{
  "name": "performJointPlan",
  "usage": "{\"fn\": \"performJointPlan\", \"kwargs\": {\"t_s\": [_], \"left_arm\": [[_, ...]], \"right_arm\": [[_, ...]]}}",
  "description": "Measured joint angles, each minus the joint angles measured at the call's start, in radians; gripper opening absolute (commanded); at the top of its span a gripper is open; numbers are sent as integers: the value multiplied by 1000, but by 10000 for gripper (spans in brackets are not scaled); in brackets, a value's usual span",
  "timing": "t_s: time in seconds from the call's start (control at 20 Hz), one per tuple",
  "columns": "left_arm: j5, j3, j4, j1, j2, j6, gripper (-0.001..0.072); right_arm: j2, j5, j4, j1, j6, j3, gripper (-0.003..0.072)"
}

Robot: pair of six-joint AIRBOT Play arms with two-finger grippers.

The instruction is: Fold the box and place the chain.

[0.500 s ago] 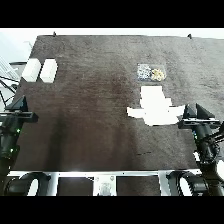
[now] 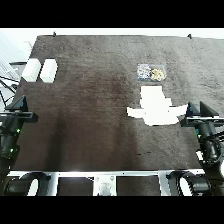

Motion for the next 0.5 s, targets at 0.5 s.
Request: {"fn": "performJointPlan", "kwargs": {"t_s": [0.5], "left_arm": [[0,0,0,0,0,0,24]], "right_arm": [[-676,210,8,-210,178,415,414]]}}
